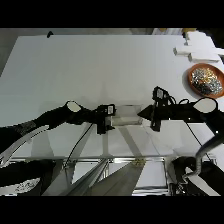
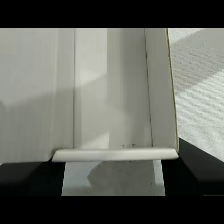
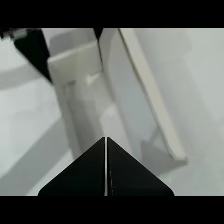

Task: Fold the box and place the chain.

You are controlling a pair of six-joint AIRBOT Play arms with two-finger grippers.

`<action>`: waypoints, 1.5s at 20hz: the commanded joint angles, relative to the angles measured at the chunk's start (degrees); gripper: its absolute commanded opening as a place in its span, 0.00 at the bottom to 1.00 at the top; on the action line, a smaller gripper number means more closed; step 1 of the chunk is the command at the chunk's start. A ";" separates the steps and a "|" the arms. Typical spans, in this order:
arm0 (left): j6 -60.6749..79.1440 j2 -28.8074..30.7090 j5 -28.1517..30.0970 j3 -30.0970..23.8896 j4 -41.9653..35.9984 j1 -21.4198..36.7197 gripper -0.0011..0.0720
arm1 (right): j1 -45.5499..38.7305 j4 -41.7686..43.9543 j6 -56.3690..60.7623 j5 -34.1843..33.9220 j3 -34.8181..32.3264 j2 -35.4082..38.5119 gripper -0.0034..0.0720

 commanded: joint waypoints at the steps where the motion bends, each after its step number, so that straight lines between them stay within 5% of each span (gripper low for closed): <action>1: 0.00 0.00 0.00 0.02 0.02 0.00 0.30 | 7.56 9.38 1.03 -17.00 0.09 -2.93 0.06; 4: 0.00 0.00 0.00 0.02 0.02 0.00 0.30 | 11.21 12.48 1.09 -27.26 0.22 -7.67 0.06; 7: 0.00 0.00 0.02 0.02 0.02 0.00 0.30 | 9.40 12.55 5.57 -29.59 0.61 -13.60 0.06; 14: 0.00 0.00 0.00 0.02 0.02 0.00 0.30 | 5.53 8.00 12.46 -17.86 0.63 -14.51 0.06; 20: 0.00 0.00 0.00 0.02 0.02 0.00 0.30 | -2.49 -3.61 16.41 -4.70 1.16 1.25 0.06; 26: 0.00 0.00 0.00 0.02 0.02 -0.02 0.30 | -3.13 -28.55 -7.19 7.87 1.18 5.09 0.06; 30: 0.00 0.00 0.00 0.02 0.02 -0.02 0.30 | -3.13 -23.12 -16.57 7.54 1.16 -0.61 0.11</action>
